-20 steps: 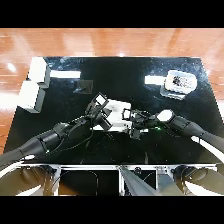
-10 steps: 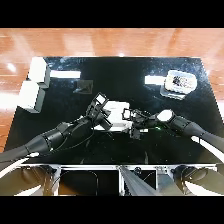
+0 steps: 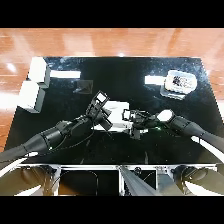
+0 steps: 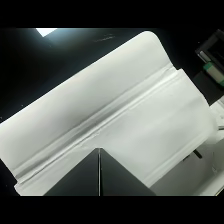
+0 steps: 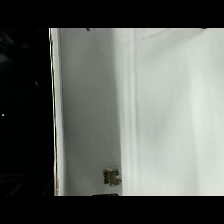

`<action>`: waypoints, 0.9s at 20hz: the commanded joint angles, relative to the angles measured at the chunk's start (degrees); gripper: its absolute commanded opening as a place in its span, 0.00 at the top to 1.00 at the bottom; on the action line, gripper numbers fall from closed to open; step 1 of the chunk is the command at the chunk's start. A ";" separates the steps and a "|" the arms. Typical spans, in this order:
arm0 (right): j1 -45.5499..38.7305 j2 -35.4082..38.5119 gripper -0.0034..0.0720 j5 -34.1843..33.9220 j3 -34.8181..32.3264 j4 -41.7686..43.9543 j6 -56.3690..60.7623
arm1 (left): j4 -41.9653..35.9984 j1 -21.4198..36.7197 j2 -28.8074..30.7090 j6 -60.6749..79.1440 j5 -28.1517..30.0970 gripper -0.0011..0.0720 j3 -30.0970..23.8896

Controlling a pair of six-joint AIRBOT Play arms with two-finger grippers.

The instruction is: Fold the box and place the chain.

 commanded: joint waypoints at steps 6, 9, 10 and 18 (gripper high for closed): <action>0.02 -0.04 0.28 -0.15 0.04 0.22 0.09 | 0.17 0.15 -0.61 -0.04 5.60 0.96 0.09; 0.02 -0.04 0.28 -0.15 0.04 0.22 0.09 | 2.58 0.15 3.52 -0.04 6.23 0.96 0.09; 0.02 -0.04 0.28 -0.15 0.04 0.22 0.09 | 3.61 0.22 5.03 -0.04 6.88 0.96 0.09; 0.02 -0.04 0.28 -0.15 0.04 0.26 0.09 | 12.17 10.69 14.38 -0.02 33.31 0.96 0.07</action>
